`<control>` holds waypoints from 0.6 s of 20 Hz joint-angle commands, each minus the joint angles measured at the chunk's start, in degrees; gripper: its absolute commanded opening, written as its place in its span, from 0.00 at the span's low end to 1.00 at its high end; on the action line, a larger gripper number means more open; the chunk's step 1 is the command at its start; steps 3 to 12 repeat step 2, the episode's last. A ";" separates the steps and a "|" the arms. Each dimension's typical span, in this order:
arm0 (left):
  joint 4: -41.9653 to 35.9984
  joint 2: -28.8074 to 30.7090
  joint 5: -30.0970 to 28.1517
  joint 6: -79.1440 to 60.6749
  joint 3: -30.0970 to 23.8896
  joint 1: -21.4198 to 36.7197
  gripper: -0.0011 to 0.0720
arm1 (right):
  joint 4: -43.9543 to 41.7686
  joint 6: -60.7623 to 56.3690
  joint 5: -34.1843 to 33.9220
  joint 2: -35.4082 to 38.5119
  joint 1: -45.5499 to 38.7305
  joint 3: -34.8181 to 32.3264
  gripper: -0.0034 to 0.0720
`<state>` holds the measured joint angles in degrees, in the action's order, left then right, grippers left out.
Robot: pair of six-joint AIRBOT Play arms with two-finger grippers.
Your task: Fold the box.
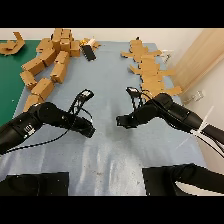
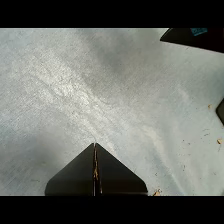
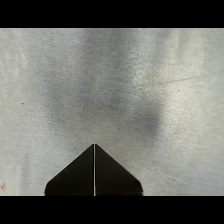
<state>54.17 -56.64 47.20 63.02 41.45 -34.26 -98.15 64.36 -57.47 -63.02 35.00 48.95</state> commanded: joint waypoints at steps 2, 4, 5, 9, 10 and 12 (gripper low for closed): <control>-0.02 -0.04 -0.22 -0.02 0.04 -0.04 0.03 | -0.17 0.13 -0.02 -0.11 0.02 0.09 0.05; -0.02 -0.04 -0.22 -0.02 0.04 -0.04 0.03 | -0.17 0.13 -0.02 -0.11 0.02 0.09 0.05; -0.02 -0.04 -0.22 -0.02 0.04 -0.04 0.03 | -0.17 0.13 -0.02 -0.11 0.02 0.09 0.05; -0.02 -0.04 -0.22 -0.02 0.04 -0.04 0.03 | -0.17 0.13 -0.02 -0.11 0.02 0.09 0.05; -0.02 -0.04 -0.22 -0.02 0.04 -0.04 0.03 | -0.17 0.13 -0.02 -0.11 0.02 0.09 0.05; -0.02 -0.04 -0.22 -0.02 0.04 -0.04 0.03 | -0.17 0.13 -0.02 -0.11 0.02 0.09 0.05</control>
